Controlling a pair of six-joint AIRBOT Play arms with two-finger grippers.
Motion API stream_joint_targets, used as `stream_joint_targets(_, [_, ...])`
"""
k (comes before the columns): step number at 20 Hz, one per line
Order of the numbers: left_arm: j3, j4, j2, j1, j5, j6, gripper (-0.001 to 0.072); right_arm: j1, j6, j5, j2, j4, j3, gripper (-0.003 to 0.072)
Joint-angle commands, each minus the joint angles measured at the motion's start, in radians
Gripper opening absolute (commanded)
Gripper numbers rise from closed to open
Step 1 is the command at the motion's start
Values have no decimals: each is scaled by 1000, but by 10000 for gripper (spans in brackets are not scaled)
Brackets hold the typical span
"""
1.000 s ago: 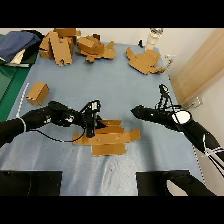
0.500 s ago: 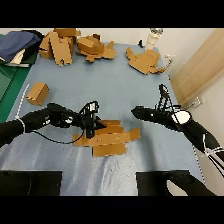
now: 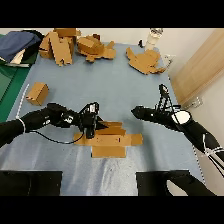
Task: Fold the box.
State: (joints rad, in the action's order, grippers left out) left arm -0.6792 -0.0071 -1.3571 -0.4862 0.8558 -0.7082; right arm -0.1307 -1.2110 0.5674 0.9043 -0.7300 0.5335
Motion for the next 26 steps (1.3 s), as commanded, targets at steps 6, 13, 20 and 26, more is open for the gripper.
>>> stream_joint_targets(6, [8, 53, -4, 1, -3, -18, 10, 0, 0, -1, 0, -4, 0, 154])
stream_joint_targets(13, [26, 59, -4, 0, -9, 21, 10, 0, 0, -1, 0, -7, 0, 154])
stream_joint_targets(20, [26, 60, -4, 0, -4, 103, 10, 0, 0, -1, 0, -10, 0, 154])
stream_joint_targets(26, [26, 60, -4, 0, 11, 133, 11, 0, 0, -1, 0, -19, 0, 154])
